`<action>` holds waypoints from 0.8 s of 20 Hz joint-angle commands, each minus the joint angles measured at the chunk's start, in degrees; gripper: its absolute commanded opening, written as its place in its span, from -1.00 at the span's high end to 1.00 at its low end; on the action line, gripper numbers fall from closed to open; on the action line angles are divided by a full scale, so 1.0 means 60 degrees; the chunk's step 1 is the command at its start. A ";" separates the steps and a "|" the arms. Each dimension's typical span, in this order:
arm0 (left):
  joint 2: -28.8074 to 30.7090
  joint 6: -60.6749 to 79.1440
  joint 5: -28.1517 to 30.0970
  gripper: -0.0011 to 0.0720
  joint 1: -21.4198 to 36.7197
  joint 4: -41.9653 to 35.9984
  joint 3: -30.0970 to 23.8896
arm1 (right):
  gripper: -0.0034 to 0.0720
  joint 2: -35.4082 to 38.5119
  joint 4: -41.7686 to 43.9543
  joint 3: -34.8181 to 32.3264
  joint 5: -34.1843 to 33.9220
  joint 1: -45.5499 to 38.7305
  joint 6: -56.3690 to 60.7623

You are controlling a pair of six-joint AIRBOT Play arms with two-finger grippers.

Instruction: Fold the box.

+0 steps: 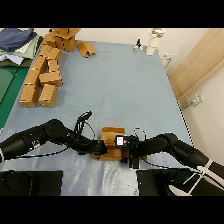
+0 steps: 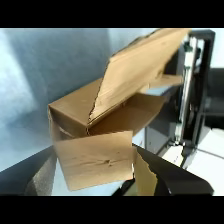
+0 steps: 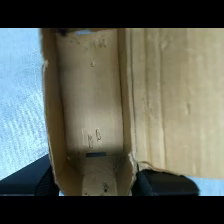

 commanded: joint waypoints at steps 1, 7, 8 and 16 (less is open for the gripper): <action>0.0098 0.0025 -0.0437 -0.92 0.0000 -0.0098 0.0135 | -0.47 -0.0004 0.0000 0.0011 0.0018 0.0007 0.0004; 0.0219 0.0011 -0.0339 -0.93 0.0000 -0.0095 0.0131 | -0.47 -0.0004 0.0000 0.0011 0.0018 0.0007 0.0004; 0.0219 -0.0011 -0.0175 -0.93 0.0000 -0.0095 0.0131 | -0.47 -0.0004 0.0000 0.0011 0.0022 0.0007 0.0000; 0.0226 -0.0397 0.0331 -0.93 0.0004 -0.0102 0.0131 | -0.47 -0.0004 0.0000 0.0011 0.0022 0.0007 0.0004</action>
